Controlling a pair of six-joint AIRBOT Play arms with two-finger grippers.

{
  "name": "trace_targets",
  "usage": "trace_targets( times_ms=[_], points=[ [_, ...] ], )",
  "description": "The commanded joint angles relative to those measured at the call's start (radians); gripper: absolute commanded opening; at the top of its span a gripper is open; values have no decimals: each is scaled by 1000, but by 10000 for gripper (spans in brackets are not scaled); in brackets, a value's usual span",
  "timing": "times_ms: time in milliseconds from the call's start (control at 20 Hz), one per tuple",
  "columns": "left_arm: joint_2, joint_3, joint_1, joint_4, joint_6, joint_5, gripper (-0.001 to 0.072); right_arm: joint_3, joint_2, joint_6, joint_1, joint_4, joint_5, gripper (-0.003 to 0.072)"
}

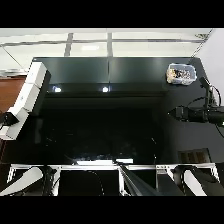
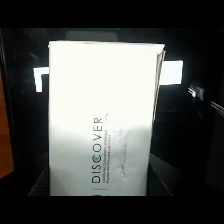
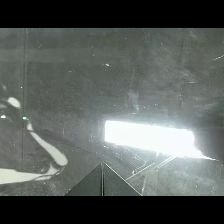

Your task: Fold the box and place the chain.

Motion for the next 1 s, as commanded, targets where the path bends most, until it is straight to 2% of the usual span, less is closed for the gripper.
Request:
trace_targets(
  times_ms=[0,300,600,950],
  points=[
    [-35,-18,2,-17,40,82,294,0,0,24,0,0,10,13],
    [-87,-16,5,0,74,98,294,0,0,66,0,0,10,12],
    [-85,-17,79,-69,75,106,294,0,0,69,0,0,9,13],
    [-87,-17,69,-141,116,151,298,0,0,79,0,0,11,13]
  ],
)
